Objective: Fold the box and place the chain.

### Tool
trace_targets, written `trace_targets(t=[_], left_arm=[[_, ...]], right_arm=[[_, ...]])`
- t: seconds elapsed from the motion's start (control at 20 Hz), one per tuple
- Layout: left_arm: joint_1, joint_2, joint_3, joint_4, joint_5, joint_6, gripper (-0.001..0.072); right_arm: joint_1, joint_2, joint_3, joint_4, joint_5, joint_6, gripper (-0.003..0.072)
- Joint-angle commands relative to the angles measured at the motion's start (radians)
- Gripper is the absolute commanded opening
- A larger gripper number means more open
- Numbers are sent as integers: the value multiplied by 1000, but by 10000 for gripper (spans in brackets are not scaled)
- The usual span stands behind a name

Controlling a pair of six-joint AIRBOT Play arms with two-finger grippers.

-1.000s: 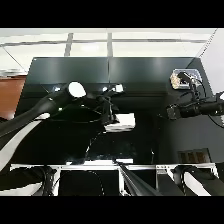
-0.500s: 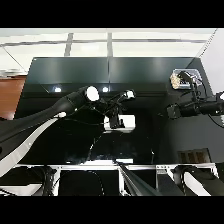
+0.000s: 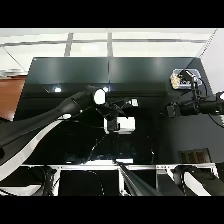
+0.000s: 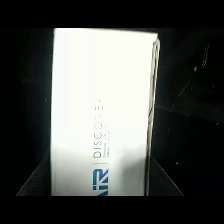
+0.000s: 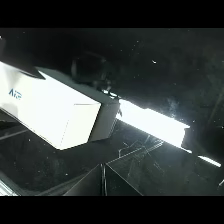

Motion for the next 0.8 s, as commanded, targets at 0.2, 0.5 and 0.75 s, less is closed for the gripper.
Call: trace_targets(t=[0.2,0.5,0.75], left_arm=[[13,-9,109,199,-122,-102,269],[365,-13,431,428,-214,-485,271],[752,-178,707,426,-172,-682,271]], right_arm=[[0,0,0,0,-6,0,19],[0,0,0,1,-10,14,19],[0,0,0,4,-10,23,19]])
